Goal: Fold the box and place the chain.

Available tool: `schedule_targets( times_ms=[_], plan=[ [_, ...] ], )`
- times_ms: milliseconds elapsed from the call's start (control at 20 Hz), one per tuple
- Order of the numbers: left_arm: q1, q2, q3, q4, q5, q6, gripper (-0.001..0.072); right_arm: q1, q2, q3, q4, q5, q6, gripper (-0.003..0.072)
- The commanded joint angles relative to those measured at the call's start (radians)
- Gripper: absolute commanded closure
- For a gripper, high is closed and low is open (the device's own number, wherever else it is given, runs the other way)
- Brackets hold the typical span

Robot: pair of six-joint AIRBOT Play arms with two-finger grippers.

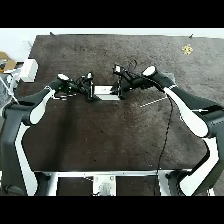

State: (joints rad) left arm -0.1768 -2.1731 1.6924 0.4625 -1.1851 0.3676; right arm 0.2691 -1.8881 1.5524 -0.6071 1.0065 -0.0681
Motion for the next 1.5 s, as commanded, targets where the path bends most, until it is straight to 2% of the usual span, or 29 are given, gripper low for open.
schedule_targets(
  times_ms=[0, 100, 350, 550, 850, 1050, 1250, 1350, 1450],
  plan=[
    [0.001, 0.000, 0.000, 0.000, 0.000, 0.000, 0.0483, -0.002, 0.010, 0.003, 0.099, 0.000, -0.006, 0.0494],
    [0.001, 0.000, 0.000, 0.000, 0.000, -0.001, 0.0483, -0.002, 0.009, 0.003, 0.099, 0.000, -0.006, 0.0686],
    [0.001, 0.000, 0.000, 0.000, 0.000, 0.000, 0.0483, -0.002, -0.026, 0.002, 0.089, 0.014, -0.006, 0.0686],
    [0.001, 0.000, 0.000, 0.000, -0.001, -0.001, 0.0483, -0.003, -0.066, 0.002, 0.002, 0.047, -0.006, 0.0687],
    [0.001, 0.000, 0.000, 0.000, -0.001, -0.001, 0.0483, -0.037, -0.021, 0.003, 0.018, 0.048, -0.006, 0.0687],
    [0.001, 0.000, 0.000, 0.000, -0.001, -0.001, 0.0483, -0.056, 0.113, 0.003, 0.116, 0.046, 0.014, 0.0688],
    [0.001, 0.000, 0.000, 0.000, 0.000, -0.001, 0.0483, -0.056, 0.310, -0.016, 0.090, 0.017, 0.203, 0.0688],
    [0.001, 0.000, 0.000, 0.000, 0.000, -0.001, 0.0483, -0.056, 0.438, -0.088, 0.029, -0.095, 0.302, 0.0688],
    [0.001, 0.000, 0.000, 0.000, 0.000, -0.001, 0.0483, -0.056, 0.591, -0.215, -0.064, -0.268, 0.407, 0.0688]
  ],
)
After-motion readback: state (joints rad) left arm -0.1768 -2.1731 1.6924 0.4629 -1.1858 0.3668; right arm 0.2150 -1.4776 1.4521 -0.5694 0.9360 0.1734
